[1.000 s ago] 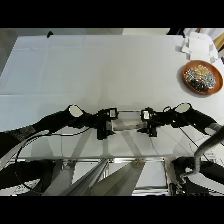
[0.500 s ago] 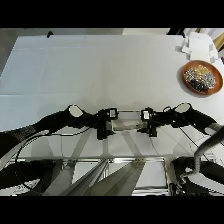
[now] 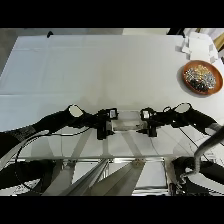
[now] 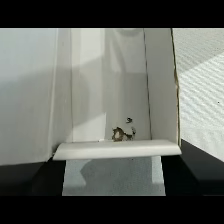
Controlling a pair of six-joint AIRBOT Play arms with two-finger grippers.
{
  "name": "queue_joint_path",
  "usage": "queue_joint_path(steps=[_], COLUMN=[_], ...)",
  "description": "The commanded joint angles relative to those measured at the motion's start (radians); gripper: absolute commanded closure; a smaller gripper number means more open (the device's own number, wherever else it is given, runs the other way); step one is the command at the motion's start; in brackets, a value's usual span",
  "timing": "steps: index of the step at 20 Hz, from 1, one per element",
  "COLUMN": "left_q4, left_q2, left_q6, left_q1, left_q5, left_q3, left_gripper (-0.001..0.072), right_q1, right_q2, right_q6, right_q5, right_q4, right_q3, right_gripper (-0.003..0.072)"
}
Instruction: Fold the box and place the chain.
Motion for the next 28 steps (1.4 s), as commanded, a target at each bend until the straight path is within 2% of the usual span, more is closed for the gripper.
queue_joint_path(steps=[1,4,10,12,13,14,15,16,20,24,28], left_q4=[-0.002,-0.002,-0.002,-0.002,-0.002,-0.002,-0.002,-0.002,-0.002,-0.002,-0.002], left_q2=[0.0,0.0,0.0,0.0,0.0,0.0,0.0,0.0,0.0,0.0,0.0], left_q6=[-0.002,-0.002,-0.002,-0.002,-0.002,-0.002,-0.002,-0.002,-0.002,-0.002,-0.002], left_q1=[0.001,0.001,0.001,0.001,0.001,0.001,0.001,0.001,0.001,0.001,0.001], left_q5=[0.0,0.0,0.0,0.0,0.0,0.0,0.0,0.0,0.0,0.0,0.0], left_q3=[-0.001,-0.001,-0.001,-0.001,-0.001,-0.001,-0.001,-0.001,-0.001,-0.001,-0.001], left_gripper=[0.0578,0.0578,0.0578,0.0578,0.0578,0.0578,0.0578,0.0578,0.0578,0.0578,0.0578], right_q1=[0.0,-0.001,0.0,0.0,0.0,0.001,0.001,0.001,0.001,0.001,0.02], right_q2=[0.026,0.105,0.276,0.358,0.402,0.439,0.473,0.494,0.509,0.467,0.291], right_q6=[0.114,0.223,0.558,0.592,0.595,0.597,0.596,0.596,0.595,0.595,0.562], right_q5=[-0.005,-0.024,-0.01,0.043,0.079,0.108,0.141,0.169,0.198,-0.035,-0.253], right_q4=[-0.073,-0.18,-0.611,-0.669,-0.659,-0.615,-0.542,-0.458,-0.055,0.13,0.278], right_q3=[0.001,0.001,0.001,0.001,0.001,0.001,0.001,0.001,0.001,0.001,0.001], right_gripper=[0.0089,0.0089,0.0112,0.0352,0.0421,0.0497,0.0632,0.0668,0.0669,0.0669,0.0669])
